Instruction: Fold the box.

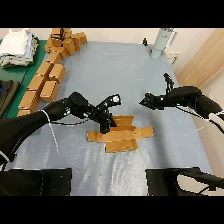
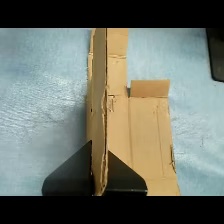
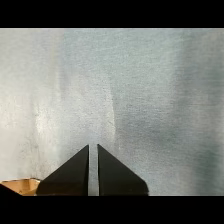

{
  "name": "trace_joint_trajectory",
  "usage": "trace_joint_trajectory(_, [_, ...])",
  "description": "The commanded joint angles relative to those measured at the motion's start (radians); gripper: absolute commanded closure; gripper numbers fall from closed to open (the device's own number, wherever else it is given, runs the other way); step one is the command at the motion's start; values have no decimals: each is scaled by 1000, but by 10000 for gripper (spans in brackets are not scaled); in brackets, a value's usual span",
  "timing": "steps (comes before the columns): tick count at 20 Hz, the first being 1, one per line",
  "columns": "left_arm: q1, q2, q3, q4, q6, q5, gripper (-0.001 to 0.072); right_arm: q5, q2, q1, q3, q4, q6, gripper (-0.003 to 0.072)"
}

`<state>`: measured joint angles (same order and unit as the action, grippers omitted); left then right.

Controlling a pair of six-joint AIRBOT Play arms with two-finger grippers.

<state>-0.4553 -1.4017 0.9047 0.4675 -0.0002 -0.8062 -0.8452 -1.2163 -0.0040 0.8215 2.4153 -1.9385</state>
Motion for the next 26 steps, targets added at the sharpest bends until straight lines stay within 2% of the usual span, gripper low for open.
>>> trace_joint_trajectory(1, [0,-1,0,-2,-2,-41,698,0,0,0,1,0,0,601])
trace_joint_trajectory(12, [0,-1,0,-3,-19,-43,698,-24,-24,0,1,0,1,601])
trace_joint_trajectory(13, [0,-1,0,-3,-19,-42,698,-48,-26,0,3,1,0,682])
trace_joint_trajectory(15, [0,-1,0,-3,-19,-40,698,-119,-15,0,26,-29,1,679])
trace_joint_trajectory(17, [0,-1,0,-3,-19,-41,698,-156,22,0,55,-140,56,679])
trace_joint_trajectory(19, [0,-1,0,-3,-19,-41,698,-167,76,14,63,-334,158,680])
trace_joint_trajectory(21, [0,-1,0,-3,-19,-41,698,-225,141,74,60,-564,301,679])
trace_joint_trajectory(23, [0,-1,0,-3,-18,-41,698,-292,214,179,27,-734,411,680])
trace_joint_trajectory(26, [0,-1,0,-3,-19,-42,697,-314,329,388,-85,-774,426,680])
